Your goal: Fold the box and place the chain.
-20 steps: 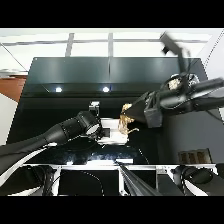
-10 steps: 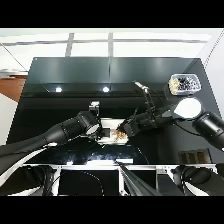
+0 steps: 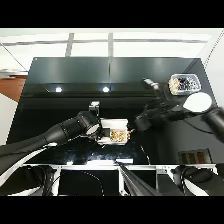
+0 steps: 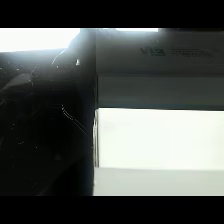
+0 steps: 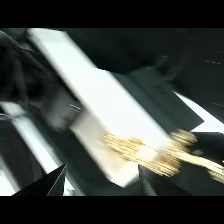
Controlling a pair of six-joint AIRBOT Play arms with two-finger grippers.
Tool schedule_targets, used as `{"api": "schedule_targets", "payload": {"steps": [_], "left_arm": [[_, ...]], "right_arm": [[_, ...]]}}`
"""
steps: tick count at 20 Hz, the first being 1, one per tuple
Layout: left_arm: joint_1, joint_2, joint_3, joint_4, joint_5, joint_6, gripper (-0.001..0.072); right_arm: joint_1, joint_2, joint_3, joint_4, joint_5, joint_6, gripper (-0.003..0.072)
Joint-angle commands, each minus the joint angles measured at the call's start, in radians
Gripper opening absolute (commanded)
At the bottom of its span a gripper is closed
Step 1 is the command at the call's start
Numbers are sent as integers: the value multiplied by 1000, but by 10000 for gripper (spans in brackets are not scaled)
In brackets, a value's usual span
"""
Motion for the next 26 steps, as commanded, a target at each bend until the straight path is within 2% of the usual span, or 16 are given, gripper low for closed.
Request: {"api": "schedule_targets", "payload": {"steps": [1, 3, 5, 7, 8, 11, 16, 19, 22, 26], "left_arm": [[0, 0, 0, -6, -4, 0, 30], [0, 0, 0, -6, -2, 0, 30], [0, 0, 0, -3, 0, 0, 30], [0, 0, 0, -3, -7, 0, 30], [0, 0, 0, -3, -8, 0, 30], [0, 0, 0, -3, -6, 0, 30], [0, 0, 0, -3, 0, -3, 30], [0, 0, 0, -3, 0, -3, 30], [0, 0, 0, -3, 0, -3, 30], [0, 0, 0, -3, 0, -3, 30]], "right_arm": [[-235, 98, -42, -95, 111, -135, 519], [-290, 111, -156, -53, 14, -256, 519], [-254, 111, -283, 13, -191, -482, 521], [-185, 111, -346, 23, -330, -602, 711], [-152, 111, -358, 13, -372, -644, 711], [-74, 110, -373, -34, -385, -887, 710], [70, 16, -409, 70, -413, -1117, 702], [174, -44, -409, 133, -475, -1189, 702], [224, -92, -408, 140, -586, -1209, 702], [224, -133, -407, 143, -586, -1214, 702]]}}
